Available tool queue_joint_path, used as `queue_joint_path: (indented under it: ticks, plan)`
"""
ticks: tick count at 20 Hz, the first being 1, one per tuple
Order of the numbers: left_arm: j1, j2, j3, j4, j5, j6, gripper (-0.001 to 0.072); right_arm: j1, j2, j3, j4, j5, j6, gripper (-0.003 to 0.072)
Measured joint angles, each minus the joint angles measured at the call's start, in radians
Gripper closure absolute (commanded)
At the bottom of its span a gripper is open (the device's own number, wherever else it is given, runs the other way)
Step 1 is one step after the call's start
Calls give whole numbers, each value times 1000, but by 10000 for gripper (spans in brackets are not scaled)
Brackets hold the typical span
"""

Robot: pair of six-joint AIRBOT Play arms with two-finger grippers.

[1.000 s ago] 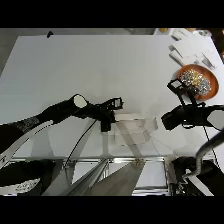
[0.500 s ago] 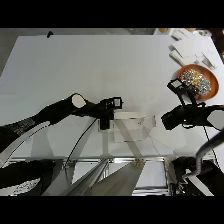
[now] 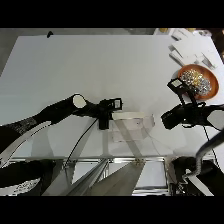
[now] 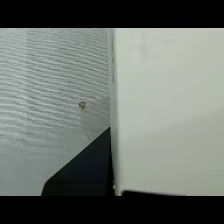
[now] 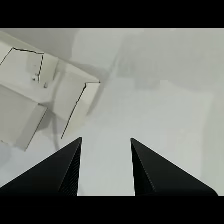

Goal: Fold the box and place the chain.

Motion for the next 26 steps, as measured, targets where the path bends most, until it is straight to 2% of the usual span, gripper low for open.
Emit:
queue_joint_path:
  ticks: [13, 16, 18, 19, 20, 26]
  plan:
    - [0, -3, 0, 3, 15, 2, 697, 0, 0, 0, 18, -4, -1, 354]
    - [1, -3, 0, 3, 15, 1, 697, 0, 0, 0, 25, 0, -3, 521]
    - [0, -3, 0, 3, 14, 1, 697, 0, 0, 0, 39, 2, -17, 539]
    - [1, -3, 0, 3, 14, 0, 697, 0, 0, 0, 57, 3, -26, 638]
    - [1, -3, 0, 3, 14, 1, 697, 0, 0, 0, 83, 4, -42, 670]
    - [1, -3, 0, 3, 14, 0, 697, 33, 0, 0, 245, 34, -227, 670]
